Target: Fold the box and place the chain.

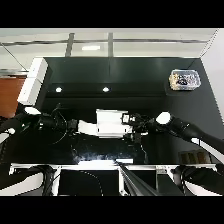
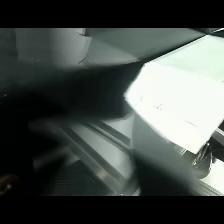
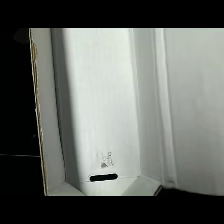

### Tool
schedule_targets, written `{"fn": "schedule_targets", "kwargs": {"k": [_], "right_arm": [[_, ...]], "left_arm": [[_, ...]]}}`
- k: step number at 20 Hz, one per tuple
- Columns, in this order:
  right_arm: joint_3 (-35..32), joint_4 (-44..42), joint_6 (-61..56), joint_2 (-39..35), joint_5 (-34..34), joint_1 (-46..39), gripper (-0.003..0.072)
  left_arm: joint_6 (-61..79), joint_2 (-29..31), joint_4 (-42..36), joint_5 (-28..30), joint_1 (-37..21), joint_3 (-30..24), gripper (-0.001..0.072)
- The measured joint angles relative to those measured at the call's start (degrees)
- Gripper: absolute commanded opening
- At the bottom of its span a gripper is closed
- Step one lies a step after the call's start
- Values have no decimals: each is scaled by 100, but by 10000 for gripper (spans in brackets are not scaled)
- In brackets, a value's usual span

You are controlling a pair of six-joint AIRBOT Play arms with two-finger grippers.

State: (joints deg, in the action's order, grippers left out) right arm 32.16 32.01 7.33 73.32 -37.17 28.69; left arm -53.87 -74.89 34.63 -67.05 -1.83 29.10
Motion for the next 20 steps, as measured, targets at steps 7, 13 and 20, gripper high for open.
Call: {"fn": "schedule_targets", "kwargs": {"k": [7,13,20], "right_arm": [[0,0,2,0,0,0,425],[0,0,2,0,0,0,424],[0,-2,2,0,-2,0,424]], "left_arm": [[33,-4,9,-479,310,581,709],[-612,-7,109,-72,1290,1025,708],[-2430,-2,920,1200,2417,1268,709]]}}
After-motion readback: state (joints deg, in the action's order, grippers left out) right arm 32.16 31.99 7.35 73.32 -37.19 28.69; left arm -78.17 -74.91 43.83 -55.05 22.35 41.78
